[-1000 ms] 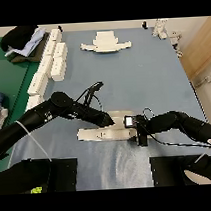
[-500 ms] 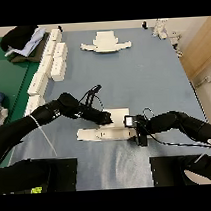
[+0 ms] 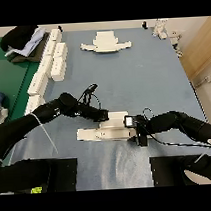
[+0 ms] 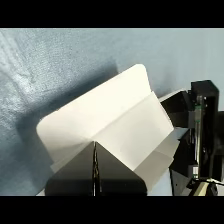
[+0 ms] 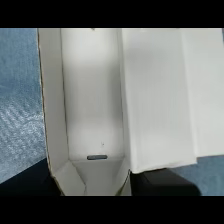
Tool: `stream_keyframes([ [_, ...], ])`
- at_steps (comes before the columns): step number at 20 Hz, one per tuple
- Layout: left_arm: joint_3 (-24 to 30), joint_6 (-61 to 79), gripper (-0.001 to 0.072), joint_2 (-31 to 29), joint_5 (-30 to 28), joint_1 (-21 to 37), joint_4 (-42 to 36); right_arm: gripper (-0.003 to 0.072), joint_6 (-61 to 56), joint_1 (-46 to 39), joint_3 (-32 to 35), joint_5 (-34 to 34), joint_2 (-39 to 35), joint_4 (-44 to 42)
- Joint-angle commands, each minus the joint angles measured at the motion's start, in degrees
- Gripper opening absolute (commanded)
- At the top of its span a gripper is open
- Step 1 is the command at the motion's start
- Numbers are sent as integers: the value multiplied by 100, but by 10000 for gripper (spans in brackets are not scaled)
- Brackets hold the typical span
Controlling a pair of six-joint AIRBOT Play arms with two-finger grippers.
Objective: Fold the box.
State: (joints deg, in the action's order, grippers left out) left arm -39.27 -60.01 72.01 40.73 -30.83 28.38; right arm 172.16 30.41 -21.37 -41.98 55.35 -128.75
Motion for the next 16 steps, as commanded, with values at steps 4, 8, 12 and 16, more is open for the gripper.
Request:
stream_keyframes([
  [4, -2, 59, 12, 317, 162, 11, -9, 514, -2, 4, 0, 0, -2, 2],
  [8, -162, 131, 12, 293, 192, 55, -7, 514, -2, 4, 2, -4, -2, 39],
  [12, -459, 660, 12, 262, 350, 55, -7, 514, -2, 4, 2, -11, -2, 37],
  [16, -544, 1132, 10, -466, 310, 57, 470, 514, -2, 4, 2, -9, -2, 37],
])
